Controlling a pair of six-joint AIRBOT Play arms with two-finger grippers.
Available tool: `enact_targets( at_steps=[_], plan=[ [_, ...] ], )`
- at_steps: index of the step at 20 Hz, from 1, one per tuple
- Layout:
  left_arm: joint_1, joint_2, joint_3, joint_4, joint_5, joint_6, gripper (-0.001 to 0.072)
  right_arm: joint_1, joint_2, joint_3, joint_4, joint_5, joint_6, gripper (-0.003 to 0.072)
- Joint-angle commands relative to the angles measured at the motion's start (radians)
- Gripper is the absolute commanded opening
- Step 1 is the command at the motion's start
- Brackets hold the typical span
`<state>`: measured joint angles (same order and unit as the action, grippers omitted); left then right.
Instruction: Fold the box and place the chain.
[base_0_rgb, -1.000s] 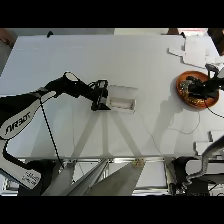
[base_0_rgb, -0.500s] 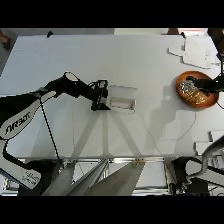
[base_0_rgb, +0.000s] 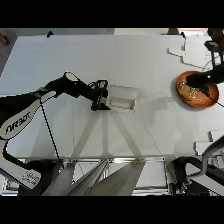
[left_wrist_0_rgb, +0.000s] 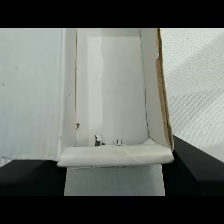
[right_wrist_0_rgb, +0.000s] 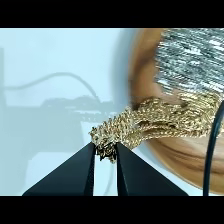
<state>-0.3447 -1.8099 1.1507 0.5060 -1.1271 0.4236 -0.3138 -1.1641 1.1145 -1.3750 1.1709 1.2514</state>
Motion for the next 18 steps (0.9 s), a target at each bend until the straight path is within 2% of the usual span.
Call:
enact_targets(
  at_steps=[1,9,14,18],
  plan=[
    [0.0,0.0,0.0,0.0,0.0,0.0,0.0193,0.179,0.016,0.001,0.052,0.02,0.008,0.0008],
    [0.0,0.0,0.0,0.0,0.0,0.0,0.0193,0.5,0.016,0.001,0.055,-0.029,0.045,0.0008],
    [0.0,0.0,0.0,0.0,0.0,0.0,0.0193,0.613,0.016,0.001,0.08,-0.117,0.058,0.0008],
    [0.0,0.0,0.0,0.0,0.0,0.0,0.0193,0.667,0.014,0.001,0.122,-0.239,0.058,0.0008]
  ],
)
